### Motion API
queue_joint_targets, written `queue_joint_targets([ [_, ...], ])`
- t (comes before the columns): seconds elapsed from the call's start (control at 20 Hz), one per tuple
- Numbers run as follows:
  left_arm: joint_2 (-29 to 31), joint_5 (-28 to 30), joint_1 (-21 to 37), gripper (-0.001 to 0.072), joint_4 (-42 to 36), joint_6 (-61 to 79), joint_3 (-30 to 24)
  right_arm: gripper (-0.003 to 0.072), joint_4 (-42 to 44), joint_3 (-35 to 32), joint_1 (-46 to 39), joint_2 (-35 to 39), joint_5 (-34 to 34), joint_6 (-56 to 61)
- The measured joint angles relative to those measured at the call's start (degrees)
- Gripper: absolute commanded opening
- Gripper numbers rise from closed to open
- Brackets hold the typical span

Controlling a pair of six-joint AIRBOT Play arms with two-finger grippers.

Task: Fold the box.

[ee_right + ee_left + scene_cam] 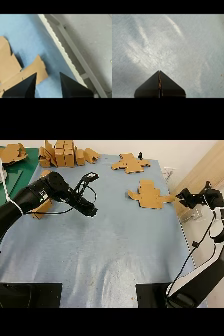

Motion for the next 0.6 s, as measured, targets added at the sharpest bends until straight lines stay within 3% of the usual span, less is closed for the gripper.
queue_joint_targets([
  [0.2,0.00,0.00,0.00,0.0011,-0.02,0.00,0.00,0.0416,1.11,3.39,3.08,-2.69,-0.13,-1.88],
  [0.35,0.00,0.00,0.00,0.0010,-0.02,0.00,0.00,0.0415,1.44,5.18,5.27,-4.11,-1.84,-2.34],
  [0.55,0.00,0.00,0.00,0.0010,-0.02,0.00,0.00,0.0003,1.42,6.08,6.32,-4.63,-3.48,-2.58],
  [0.6,0.00,0.00,0.00,0.0011,-0.02,0.00,0.00,0.0001,1.46,6.19,6.56,-4.68,-4.50,-2.67],
])
